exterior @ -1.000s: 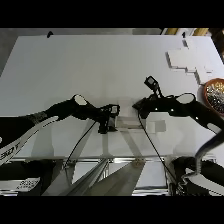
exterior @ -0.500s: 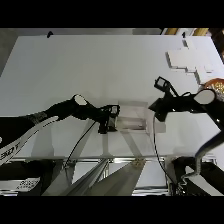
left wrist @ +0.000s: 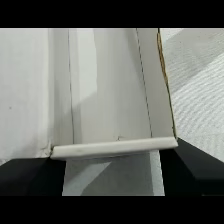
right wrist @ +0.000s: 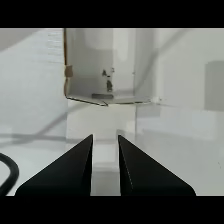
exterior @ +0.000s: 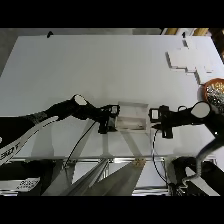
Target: Fold the box and place the chain.
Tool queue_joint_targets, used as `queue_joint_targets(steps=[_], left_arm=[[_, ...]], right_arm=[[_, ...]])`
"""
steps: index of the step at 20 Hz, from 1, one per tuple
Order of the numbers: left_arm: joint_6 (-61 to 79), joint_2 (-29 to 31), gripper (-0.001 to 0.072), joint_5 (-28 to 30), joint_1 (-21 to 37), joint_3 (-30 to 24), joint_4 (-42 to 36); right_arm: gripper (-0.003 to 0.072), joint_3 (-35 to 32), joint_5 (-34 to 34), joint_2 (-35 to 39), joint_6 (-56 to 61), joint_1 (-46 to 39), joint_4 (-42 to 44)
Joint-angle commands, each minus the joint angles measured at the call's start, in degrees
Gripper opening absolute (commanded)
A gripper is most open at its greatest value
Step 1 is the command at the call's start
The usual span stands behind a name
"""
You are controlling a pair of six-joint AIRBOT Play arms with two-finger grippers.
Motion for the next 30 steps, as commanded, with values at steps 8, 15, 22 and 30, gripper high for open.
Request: queue_joint_targets(steps=[8, 15, 22, 30], left_arm=[[0.0, 0.0, 0.0034, 0.02, 0.0, 0.02, 0.0], [0.0, 0.02, 0.0034, 0.02, 0.0, 0.02, 0.0], [0.0, 0.02, 0.0034, 0.02, 0.02, 0.02, 0.0], [0.0, 0.02, 0.0034, 0.02, 0.02, 0.02, 0.0]], right_arm=[[0.0165, -5.33, -8.35, -4.0, -12.13, 1.44, 16.2], [0.0286, -5.33, -8.74, -10.16, -14.97, 3.41, 25.03], [0.034, -5.33, -8.44, -4.92, -3.39, 1.07, 14.27], [0.0023, -5.31, -9.4, 12.09, 37.05, -9.88, 8.59]])
